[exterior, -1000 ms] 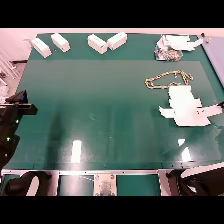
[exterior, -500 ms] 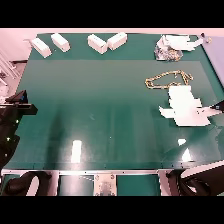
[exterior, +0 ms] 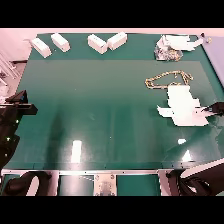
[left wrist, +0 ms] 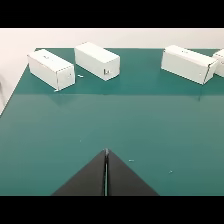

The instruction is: Fold the box and place the chain.

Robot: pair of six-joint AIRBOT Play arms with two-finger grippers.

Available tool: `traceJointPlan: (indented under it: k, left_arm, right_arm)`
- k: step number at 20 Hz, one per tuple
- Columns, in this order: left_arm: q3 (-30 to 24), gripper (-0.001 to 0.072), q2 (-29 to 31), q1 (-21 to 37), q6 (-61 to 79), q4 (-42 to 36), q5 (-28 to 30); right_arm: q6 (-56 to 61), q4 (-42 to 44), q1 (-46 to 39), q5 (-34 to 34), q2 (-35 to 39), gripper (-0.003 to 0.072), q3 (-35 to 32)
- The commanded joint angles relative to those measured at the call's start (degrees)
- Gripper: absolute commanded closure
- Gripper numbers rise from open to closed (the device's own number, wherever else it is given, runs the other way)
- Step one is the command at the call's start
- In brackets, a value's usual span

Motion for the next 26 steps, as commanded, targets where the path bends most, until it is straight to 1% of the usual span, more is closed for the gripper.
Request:
traceJointPlan:
  k: [1, 2, 3, 6, 9, 11, 14, 17, 19, 22, 24, 26]
  left_arm:
    - [0.0, 0.0688, 0.0, 0.0, 0.0, 0.0, 0.0]
    - [0.0, 0.0688, 0.0, 0.0, 0.0, 0.0, 0.0]
    - [0.0, 0.0688, 0.0, 0.0, 0.0, 0.0, 0.0]
    - [0.0, 0.0688, 0.0, 0.0, 0.0, 0.0, 0.0]
    - [0.0, 0.0688, 0.0, 0.0, 0.0, 0.0, 0.0]
    - [0.0, 0.0688, 0.0, 0.0, 0.0, 0.0, 0.0]
    - [0.0, 0.0688, 0.0, 0.0, 0.0, 0.0, 0.0]
    - [0.0, 0.0688, 0.0, 0.0, 0.0, 0.0, 0.0]
    - [0.0, 0.0688, 0.0, 0.0, 0.0, 0.0, 0.0]
    - [0.0, 0.0688, 0.0, 0.0, 0.0, 0.0, 0.0]
    - [0.0, 0.0688, 0.0, 0.0, 0.0, 0.0, 0.0]
    - [0.0, 0.0688, 0.0, 0.0, 0.0, 0.0, 0.0]
  right_arm:
    - [-1.5, 0.8, 0.2, 2.1, -0.7, 0.0434, 0.0]
    - [-2.5, 0.8, 0.2, 3.1, -0.7, 0.0574, 0.0]
    - [-3.9, 0.8, 0.2, 4.3, -0.7, 0.0676, 0.0]
    - [-7.7, 3.0, 0.2, 8.3, -0.7, 0.0677, 0.0]
    - [-6.2, 7.7, 0.2, 8.4, -0.3, 0.0677, 0.0]
    - [-3.7, 12.7, 0.7, 8.5, 0.5, 0.0677, -0.2]
    - [-3.8, 20.2, 2.6, 8.5, 5.5, 0.0679, -3.2]
    - [-4.4, 29.6, 5.3, 8.4, 11.9, 0.0679, -8.3]
    - [-4.3, 31.3, 8.6, 8.4, 15.6, 0.0680, -10.4]
    - [-2.2, 34.1, 16.0, 8.4, 19.7, 0.0680, -13.1]
    - [-2.2, 37.5, 21.9, 8.4, 21.3, 0.0680, -15.5]
    - [-2.2, 38.5, 28.2, 8.3, 22.0, 0.0680, -17.5]
